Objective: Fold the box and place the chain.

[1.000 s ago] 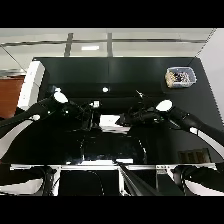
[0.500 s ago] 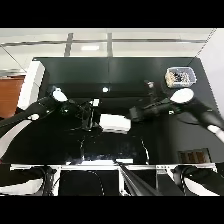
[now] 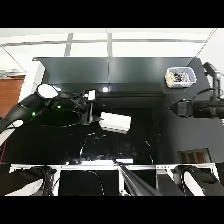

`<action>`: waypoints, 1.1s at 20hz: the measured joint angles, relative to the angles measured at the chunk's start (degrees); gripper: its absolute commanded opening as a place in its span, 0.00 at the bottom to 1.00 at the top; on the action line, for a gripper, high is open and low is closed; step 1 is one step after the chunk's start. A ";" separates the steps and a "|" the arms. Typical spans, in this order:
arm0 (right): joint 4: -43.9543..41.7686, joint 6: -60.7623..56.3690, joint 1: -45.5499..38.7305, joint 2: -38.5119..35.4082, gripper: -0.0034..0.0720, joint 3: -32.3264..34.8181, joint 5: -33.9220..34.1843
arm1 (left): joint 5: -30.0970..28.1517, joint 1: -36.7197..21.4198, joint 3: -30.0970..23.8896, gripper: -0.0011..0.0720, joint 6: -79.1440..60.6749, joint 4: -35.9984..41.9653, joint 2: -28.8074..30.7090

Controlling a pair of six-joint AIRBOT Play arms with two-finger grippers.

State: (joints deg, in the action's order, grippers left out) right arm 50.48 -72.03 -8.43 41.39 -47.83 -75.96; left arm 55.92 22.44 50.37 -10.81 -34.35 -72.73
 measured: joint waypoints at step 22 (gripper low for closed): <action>1.75 -0.68 -2.54 -2.14 0.06 1.86 2.16 | 3.74 7.52 8.92 0.98 12.57 -2.64 -14.58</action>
State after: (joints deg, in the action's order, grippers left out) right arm 52.23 -72.71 -10.96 39.24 -45.98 -73.80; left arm 59.66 29.95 59.29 1.76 -36.99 -87.31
